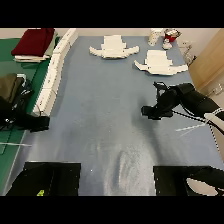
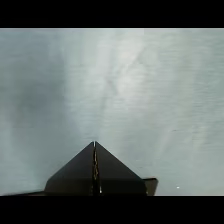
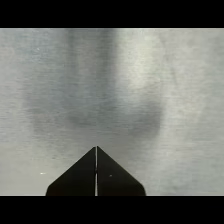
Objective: Fold the box.
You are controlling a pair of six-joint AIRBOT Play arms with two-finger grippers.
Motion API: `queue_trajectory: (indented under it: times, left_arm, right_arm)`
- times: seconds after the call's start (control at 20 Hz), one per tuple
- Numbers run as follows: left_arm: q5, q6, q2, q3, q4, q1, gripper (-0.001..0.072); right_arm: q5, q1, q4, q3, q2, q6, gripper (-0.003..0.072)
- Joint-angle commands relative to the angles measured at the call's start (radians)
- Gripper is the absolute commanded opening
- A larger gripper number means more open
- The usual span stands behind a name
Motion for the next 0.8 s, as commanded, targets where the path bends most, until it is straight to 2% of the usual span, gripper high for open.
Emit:
queue_trajectory:
  times: [0.0, 0.2, 0.35, 0.55, 0.75]
  left_arm:
    - [0.047, -0.170, -0.085, 0.116, -0.008, -0.266, 0.0009]
    - [0.079, -0.223, -0.307, 0.333, -0.011, -0.447, 0.0009]
    - [0.087, -0.223, -0.428, 0.436, -0.018, -0.526, 0.0009]
    - [0.143, -0.220, -0.465, 0.467, -0.033, -0.553, 0.0015]
    - [0.145, -0.220, -0.466, 0.466, -0.033, -0.553, 0.0014]
  right_arm:
    - [-0.005, 0.001, 0.054, 0.035, -0.012, -0.001, 0.0004]
    - [-0.022, 0.001, 0.080, 0.112, -0.039, 0.000, 0.0004]
    - [-0.021, 0.001, 0.089, 0.135, -0.055, 0.000, 0.0004]
    - [-0.047, 0.000, 0.089, 0.136, -0.056, 0.000, 0.0004]
    - [-0.049, 0.000, 0.086, 0.136, -0.056, 0.000, 0.0004]
